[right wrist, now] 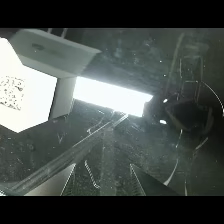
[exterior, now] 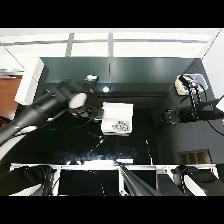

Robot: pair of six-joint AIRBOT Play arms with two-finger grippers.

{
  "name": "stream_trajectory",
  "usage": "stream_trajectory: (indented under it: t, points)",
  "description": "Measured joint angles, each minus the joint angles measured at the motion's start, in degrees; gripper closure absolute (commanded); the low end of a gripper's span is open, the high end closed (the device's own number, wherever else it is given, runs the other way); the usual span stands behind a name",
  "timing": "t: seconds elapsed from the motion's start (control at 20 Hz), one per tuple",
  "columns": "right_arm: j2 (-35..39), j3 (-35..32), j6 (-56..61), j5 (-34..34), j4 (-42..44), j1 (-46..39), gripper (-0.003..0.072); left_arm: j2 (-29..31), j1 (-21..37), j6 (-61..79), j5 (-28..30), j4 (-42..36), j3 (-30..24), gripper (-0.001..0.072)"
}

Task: Fold the box and place the chain.

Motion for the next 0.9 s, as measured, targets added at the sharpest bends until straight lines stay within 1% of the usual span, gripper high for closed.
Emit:
stream_trajectory:
  t: [0.1,0.15,0.2,0.3,0.35,0.4,0.45,0.55,0.7,0.8,0.9]
  points:
    - [0.0,0.0,0.0,-0.2,0.0,0.0,0.0291,4.6,5.5,5.0,3.5,-3.5,-5.8,0.0127]
    - [0.0,0.0,0.1,-0.3,0.0,0.0,0.0291,6.5,9.2,10.1,6.1,-8.2,-9.4,0.0127]
    - [0.0,0.0,0.4,-0.5,0.0,0.0,0.0291,7.9,13.1,17.4,8.9,-15.0,-13.0,0.0127]
    - [0.0,0.0,1.4,-1.1,0.0,0.0,0.0291,9.3,20.1,35.6,12.1,-30.8,-19.3,0.0123]
    - [0.0,0.0,1.8,-1.3,0.0,0.0,0.0291,9.5,23.0,45.9,12.8,-38.3,-22.2,0.0013]
    - [0.0,0.0,2.2,-1.5,0.0,0.0,0.0291,9.7,25.3,57.1,13.2,-44.9,-24.6,-0.0011]
    - [0.0,0.0,2.4,-1.6,0.0,0.0,0.0291,9.8,26.8,67.0,13.5,-49.1,-26.4,-0.0011]
    - [0.0,0.0,2.8,-1.9,0.0,0.0,0.0291,9.9,27.6,85.4,14.1,-52.9,-28.5,-0.0011]
    - [0.0,0.0,4.0,-2.1,0.0,0.0,0.0291,9.8,25.0,106.2,15.0,-50.7,-30.1,-0.001]
    - [0.0,0.0,4.5,-2.4,0.0,0.0,0.0291,8.5,23.2,114.9,18.3,-49.9,-30.4,-0.001]
    - [0.0,0.0,4.9,-2.7,0.0,0.0,0.0291,5.7,22.3,121.0,20.7,-50.5,-30.3,-0.001]
